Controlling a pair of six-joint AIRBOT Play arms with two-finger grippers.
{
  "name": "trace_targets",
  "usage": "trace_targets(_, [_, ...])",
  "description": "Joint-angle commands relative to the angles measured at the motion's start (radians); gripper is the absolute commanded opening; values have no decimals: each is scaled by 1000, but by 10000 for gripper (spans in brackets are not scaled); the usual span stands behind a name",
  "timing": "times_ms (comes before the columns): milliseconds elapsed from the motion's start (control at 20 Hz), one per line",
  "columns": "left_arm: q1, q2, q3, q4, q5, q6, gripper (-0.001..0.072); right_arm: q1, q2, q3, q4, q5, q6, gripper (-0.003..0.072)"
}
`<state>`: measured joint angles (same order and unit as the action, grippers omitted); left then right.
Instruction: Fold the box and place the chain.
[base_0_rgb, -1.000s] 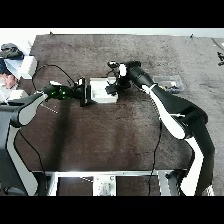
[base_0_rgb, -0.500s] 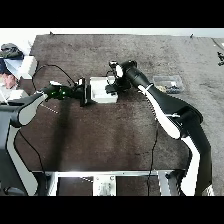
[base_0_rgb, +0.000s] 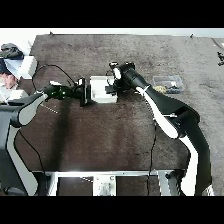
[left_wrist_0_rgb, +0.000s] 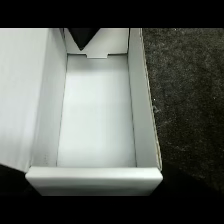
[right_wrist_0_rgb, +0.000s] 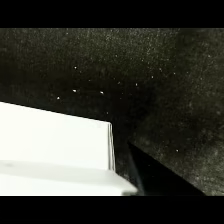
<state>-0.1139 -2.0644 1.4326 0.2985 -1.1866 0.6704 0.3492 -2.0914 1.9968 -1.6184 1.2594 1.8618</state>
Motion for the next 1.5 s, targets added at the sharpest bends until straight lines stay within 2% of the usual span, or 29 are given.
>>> trace_targets(0, [0,0,0,0,0,0,286,6,-5,0,-6,-14,32,256])
trace_targets(100, [0,0,0,0,0,0,286,6,-5,0,-10,9,58,253])
trace_targets(200, [0,0,0,0,0,0,286,9,-9,-1,-10,18,73,175])
trace_targets(350, [0,0,0,0,0,0,285,16,-18,-2,-14,18,92,158])
trace_targets(450, [0,0,0,0,0,0,286,19,-17,-2,-28,8,99,53])
trace_targets(600, [0,0,0,0,0,0,285,20,-16,-2,-35,4,100,57])
trace_targets(650, [0,0,0,0,0,0,286,20,-13,-1,-35,4,100,147])
trace_targets(750, [0,0,0,0,0,0,286,20,-1,-1,-36,-4,98,250])
trace_targets(800, [0,0,0,0,0,0,286,20,10,-1,-35,-10,97,424])
trace_targets(850, [0,0,0,0,0,0,285,20,24,-1,-35,-10,92,508])
trace_targets(1050, [0,0,0,0,0,0,286,20,59,-1,-35,32,43,494])
trace_targets(1250, [0,0,0,0,0,0,286,18,128,-5,-35,43,-132,493])
trace_targets(1450, [0,0,0,0,0,0,286,17,296,-122,2,31,-276,492])
